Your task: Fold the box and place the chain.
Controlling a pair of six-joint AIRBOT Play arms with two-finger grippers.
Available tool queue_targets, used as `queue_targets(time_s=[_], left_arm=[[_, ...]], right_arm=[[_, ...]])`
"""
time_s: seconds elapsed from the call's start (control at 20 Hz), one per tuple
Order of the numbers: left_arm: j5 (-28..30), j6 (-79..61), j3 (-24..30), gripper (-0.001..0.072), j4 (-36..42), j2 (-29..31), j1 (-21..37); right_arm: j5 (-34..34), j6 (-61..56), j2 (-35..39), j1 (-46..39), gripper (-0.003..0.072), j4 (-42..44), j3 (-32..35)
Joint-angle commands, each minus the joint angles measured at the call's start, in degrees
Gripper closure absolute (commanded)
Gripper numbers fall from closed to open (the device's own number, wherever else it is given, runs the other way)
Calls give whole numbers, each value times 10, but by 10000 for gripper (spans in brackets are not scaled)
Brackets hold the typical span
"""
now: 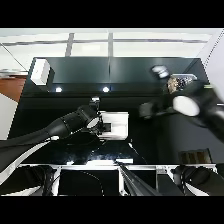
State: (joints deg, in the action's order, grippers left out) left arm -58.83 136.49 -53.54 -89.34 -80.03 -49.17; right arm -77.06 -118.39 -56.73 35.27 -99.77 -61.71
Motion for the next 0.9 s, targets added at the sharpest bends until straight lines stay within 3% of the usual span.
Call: queue_targets(time_s=[0.0,0.1,0.15,0.2,0.3,0.5,0.7,0.75,0.85], left_arm=[[1,1,0,683,0,0,0],[2,1,0,683,0,0,0],[2,1,0,683,0,0,0],[2,1,0,683,0,0,0],[4,1,0,683,-2,0,0],[4,0,0,683,-2,0,1],[7,0,0,683,-4,0,1],[6,0,0,682,-4,0,1],[5,0,0,682,-4,0,1]], right_arm=[[14,19,57,-110,171,-245,2],[120,19,46,-230,168,-226,14],[176,21,32,-287,10,-187,18],[228,49,5,-340,-34,-122,18],[289,103,-64,-407,-33,-5,2],[232,104,-250,-447,-24,67,-118],[190,106,-376,-455,-16,91,-216],[190,116,-395,-456,87,106,-231],[188,118,-421,-456,114,115,-245]])
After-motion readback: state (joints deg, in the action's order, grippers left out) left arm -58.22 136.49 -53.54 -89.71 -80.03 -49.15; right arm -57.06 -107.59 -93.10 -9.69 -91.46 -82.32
